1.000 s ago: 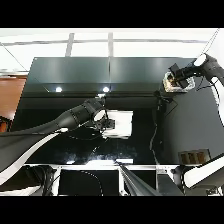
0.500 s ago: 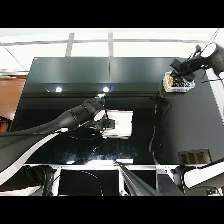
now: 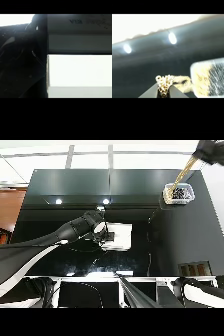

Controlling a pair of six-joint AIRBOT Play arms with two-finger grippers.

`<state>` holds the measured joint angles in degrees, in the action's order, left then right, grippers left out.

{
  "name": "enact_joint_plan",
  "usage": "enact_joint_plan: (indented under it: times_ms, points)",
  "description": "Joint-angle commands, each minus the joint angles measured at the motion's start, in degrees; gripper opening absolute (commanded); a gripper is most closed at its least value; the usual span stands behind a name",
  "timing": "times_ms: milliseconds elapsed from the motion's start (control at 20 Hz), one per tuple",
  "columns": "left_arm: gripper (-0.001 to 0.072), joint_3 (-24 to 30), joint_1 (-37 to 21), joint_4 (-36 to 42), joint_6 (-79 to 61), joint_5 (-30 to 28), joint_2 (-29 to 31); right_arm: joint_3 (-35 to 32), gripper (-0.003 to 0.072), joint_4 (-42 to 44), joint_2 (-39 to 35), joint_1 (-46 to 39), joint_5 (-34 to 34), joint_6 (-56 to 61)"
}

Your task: Fold the box and place the chain.

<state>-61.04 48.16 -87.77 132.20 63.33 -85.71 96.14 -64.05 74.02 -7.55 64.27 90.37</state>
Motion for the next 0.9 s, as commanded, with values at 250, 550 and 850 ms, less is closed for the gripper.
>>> enact_joint_plan:
  times_ms: [250,550,850]
  points:
    - [0.0031,-0.04,-0.04,0.00,0.02,0.20,0.02,-0.02,0.0007,9.92,-16.44,0.42,12.04,-12.11]
    - [0.0031,-0.04,-0.04,-0.02,0.00,0.37,0.02,-5.92,0.0007,11.10,-21.40,11.34,21.33,-14.16]
    - [0.0031,-0.04,-0.04,-0.02,0.00,0.37,0.02,-25.40,0.0006,16.76,-22.69,27.39,10.08,-14.12]
